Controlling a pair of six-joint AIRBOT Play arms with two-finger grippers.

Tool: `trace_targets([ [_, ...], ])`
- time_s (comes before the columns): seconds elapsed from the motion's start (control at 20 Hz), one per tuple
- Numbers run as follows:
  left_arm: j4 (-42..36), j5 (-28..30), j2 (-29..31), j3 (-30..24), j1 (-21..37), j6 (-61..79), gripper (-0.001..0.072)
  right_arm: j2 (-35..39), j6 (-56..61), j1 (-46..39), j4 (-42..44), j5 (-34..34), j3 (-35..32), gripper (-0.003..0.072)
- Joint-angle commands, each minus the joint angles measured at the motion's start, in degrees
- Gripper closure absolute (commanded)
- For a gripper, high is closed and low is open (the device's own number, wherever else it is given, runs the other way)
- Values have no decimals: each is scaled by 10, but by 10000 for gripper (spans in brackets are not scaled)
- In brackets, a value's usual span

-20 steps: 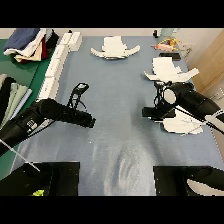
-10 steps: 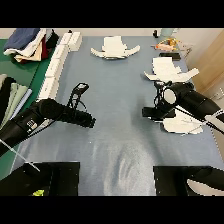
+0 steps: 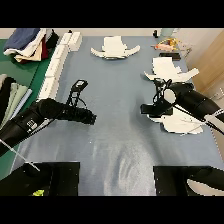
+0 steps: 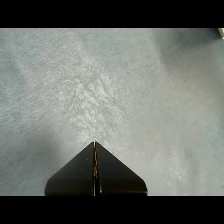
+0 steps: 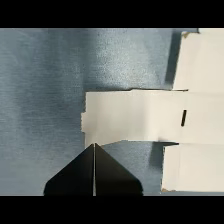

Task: Fold the box.

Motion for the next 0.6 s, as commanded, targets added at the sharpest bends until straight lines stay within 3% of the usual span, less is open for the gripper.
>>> trace_targets([
  [0.0,-22,2,0,0,0,-2,691,0,0,-18,-116,67,37,464],
  [0.05,-31,-2,0,0,0,-2,690,0,-1,-37,-171,110,63,360],
  [0.1,-40,-10,0,0,0,-7,690,0,-11,-67,-217,145,88,306],
  [0.25,-70,-35,0,0,0,-16,668,-1,-92,-228,-236,184,116,322],
  [0.35,-92,-32,0,0,0,-16,105,-9,-144,-353,-204,188,116,323],
  [0.55,-108,-27,0,0,0,-16,117,-49,-288,-601,-42,186,116,322],
])
